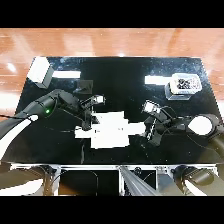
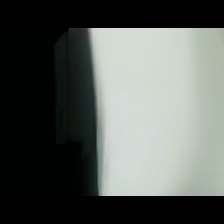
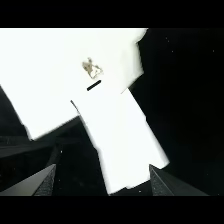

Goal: Fold the box and place the chain.

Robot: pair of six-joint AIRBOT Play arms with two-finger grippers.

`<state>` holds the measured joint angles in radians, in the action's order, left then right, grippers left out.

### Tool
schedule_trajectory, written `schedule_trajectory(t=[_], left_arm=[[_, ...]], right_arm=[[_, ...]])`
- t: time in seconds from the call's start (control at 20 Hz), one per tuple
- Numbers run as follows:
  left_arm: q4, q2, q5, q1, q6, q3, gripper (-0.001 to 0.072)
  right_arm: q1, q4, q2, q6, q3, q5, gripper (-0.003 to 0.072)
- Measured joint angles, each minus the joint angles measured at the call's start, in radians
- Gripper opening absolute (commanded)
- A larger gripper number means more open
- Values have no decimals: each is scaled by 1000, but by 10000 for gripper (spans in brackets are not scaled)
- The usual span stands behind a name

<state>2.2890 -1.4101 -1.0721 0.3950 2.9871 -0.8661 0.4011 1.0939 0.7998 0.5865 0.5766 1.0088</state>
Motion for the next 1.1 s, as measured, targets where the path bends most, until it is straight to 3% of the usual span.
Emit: schedule_trajectory(t=[0.4, 0.7, 1.1], left_arm=[[-3, -8, 37, 5, -6, 0, 15], [-18, -8, 52, 5, 8, 0, 15], [-27, -8, 53, 5, 13, 0, 15]], right_arm=[[11, 25, 1, -127, -92, -63, 707], [93, -17, 28, -348, -176, -248, 707], [257, -36, 154, -494, -194, -458, 707]])
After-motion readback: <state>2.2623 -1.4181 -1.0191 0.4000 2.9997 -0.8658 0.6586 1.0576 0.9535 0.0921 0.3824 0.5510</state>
